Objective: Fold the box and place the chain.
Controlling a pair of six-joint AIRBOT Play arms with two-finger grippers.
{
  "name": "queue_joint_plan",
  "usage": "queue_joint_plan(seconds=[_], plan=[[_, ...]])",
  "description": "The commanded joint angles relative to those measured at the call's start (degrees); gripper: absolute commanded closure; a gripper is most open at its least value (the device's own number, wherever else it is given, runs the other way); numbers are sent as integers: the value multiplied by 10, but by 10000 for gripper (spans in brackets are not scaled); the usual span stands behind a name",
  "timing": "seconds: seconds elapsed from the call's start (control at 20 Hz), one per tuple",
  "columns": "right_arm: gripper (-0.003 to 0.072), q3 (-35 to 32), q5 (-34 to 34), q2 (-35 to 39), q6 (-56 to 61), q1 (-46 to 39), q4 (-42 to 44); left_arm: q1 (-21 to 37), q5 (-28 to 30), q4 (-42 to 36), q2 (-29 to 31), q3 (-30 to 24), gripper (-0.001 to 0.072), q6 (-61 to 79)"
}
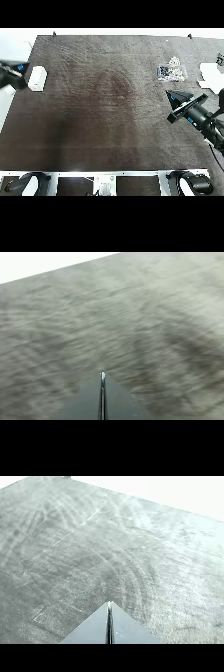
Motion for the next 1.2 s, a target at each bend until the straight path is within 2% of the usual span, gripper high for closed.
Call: queue_joint_plan(seconds=[0.0, 0.1, 0.2, 0.35, 0.45, 0.55, 0.65, 1.0, 1.15], plan=[[682, -46, -17, 48, 27, 0, -9, -46, 69, -28, 130, -139, 696, 7], [682, -64, -16, 52, 27, 0, -25, -87, 138, -28, 197, -218, 696, -25], [682, -74, -17, 52, 27, 0, -38, -123, 185, -28, 238, -280, 696, -49], [682, -85, -17, 52, 26, 0, -38, -176, 210, -27, 250, -349, 696, -59], [681, -98, -17, 52, 26, 0, -38, -207, 253, -27, 250, -381, 696, -76], [680, -114, -15, 52, 27, 0, -38, -227, 276, -28, 250, -395, 696, -78], [680, -125, -15, 52, 26, 0, -38, -230, 272, -27, 250, -397, 693, -78], [680, -135, -15, 52, 26, 0, -38, -230, 207, -28, 250, -397, 690, -78], [680, -135, -15, 52, 26, 0, -38, -230, 199, -28, 250, -396, 689, -78]])
